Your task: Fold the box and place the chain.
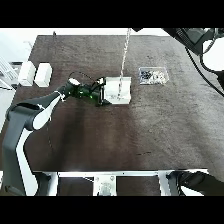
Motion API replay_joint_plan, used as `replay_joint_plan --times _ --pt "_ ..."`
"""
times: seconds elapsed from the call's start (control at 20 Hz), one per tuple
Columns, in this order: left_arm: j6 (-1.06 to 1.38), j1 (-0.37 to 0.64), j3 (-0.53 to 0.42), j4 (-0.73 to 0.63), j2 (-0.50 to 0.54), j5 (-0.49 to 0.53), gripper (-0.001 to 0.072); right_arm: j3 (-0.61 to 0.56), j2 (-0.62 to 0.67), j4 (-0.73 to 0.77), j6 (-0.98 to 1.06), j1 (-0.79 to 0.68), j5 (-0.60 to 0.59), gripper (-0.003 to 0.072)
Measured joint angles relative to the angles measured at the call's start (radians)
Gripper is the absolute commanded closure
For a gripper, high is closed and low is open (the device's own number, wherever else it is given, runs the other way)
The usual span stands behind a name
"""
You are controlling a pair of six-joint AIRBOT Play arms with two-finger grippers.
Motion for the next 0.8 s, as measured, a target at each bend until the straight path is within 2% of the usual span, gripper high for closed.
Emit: replay_joint_plan --times 0.35,0.5,0.65,0.8 --pt "0.000 0.000 0.000 0.000 0.000 0.000 0.0283 0.005 -0.025 0.000 -0.007 -0.047 -0.024 0.0679" --pt "0.000 0.000 0.000 0.000 0.000 0.000 0.0283 0.001 -0.029 0.000 -0.006 -0.054 0.008 0.0678" --pt "0.000 0.000 0.000 0.000 0.000 0.000 0.0283 -0.047 -0.031 0.000 0.019 -0.057 0.066 0.0678" --pt "0.000 0.000 0.000 0.000 0.000 0.000 0.0283 -0.143 -0.033 0.001 0.058 -0.058 0.098 0.0678"
